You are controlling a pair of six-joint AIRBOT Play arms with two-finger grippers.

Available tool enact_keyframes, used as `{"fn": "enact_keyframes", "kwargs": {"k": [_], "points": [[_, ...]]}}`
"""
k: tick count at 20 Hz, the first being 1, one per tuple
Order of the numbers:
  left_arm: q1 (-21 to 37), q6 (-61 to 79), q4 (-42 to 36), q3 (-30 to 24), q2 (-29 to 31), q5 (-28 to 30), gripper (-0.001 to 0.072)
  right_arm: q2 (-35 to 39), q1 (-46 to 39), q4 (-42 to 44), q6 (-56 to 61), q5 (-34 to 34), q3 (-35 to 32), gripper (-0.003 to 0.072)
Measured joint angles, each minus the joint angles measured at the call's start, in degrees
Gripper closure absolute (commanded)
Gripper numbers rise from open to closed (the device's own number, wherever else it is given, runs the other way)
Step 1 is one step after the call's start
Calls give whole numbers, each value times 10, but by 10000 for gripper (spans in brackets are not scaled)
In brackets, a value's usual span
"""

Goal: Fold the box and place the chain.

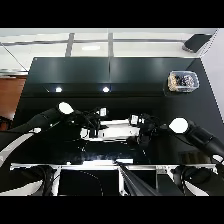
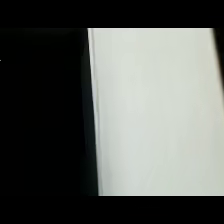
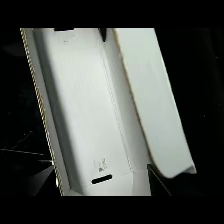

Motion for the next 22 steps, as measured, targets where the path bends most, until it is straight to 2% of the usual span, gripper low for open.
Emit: {"fn": "enact_keyframes", "kwargs": {"k": [13, 17, 22], "points": [[0, 2, 0, 0, 0, -2, 679, 0, -14, 0, 0, 6, 14, 43], [0, 2, 0, 0, 0, -1, 679, 0, -14, 1, -1, 34, 13, 43], [0, 2, 0, 0, 0, -2, 679, -5, -14, 26, -57, 38, -8, 44]]}}
